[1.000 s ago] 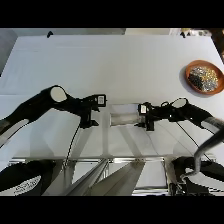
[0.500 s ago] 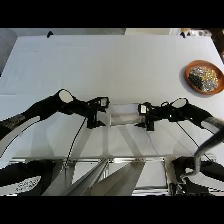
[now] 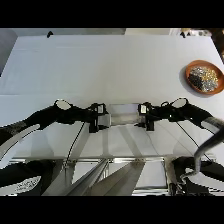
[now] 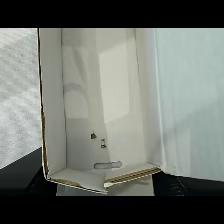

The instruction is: Fold the box and place the chain.

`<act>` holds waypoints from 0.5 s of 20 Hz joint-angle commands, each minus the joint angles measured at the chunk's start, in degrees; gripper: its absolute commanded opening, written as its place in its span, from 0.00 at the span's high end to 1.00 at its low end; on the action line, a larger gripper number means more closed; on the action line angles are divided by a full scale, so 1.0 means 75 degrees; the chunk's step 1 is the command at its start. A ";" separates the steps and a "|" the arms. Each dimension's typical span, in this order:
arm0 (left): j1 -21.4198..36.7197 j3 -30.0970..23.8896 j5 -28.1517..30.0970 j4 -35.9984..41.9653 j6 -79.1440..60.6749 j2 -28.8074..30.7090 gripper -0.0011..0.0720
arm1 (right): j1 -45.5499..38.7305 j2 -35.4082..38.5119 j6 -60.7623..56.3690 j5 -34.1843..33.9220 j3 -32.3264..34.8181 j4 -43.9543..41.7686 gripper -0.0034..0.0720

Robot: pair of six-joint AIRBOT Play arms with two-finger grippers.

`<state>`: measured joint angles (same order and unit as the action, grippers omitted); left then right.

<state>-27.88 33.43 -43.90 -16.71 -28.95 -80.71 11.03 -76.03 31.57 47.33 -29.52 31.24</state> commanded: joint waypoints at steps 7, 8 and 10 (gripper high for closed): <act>-0.0207 -0.0058 0.0169 0.0766 -0.0221 0.0006 0.02 | -0.0003 0.0003 0.0000 0.0003 0.0000 0.0000 0.51; -0.0251 -0.0058 0.0181 0.0769 -0.0221 0.0006 0.02 | -0.0003 0.0003 0.0000 0.0003 0.0000 0.0000 0.51; -0.0303 -0.0058 0.0289 0.0772 -0.0221 0.0000 0.02 | -0.0003 0.0003 0.0000 0.0003 0.0000 0.0000 0.51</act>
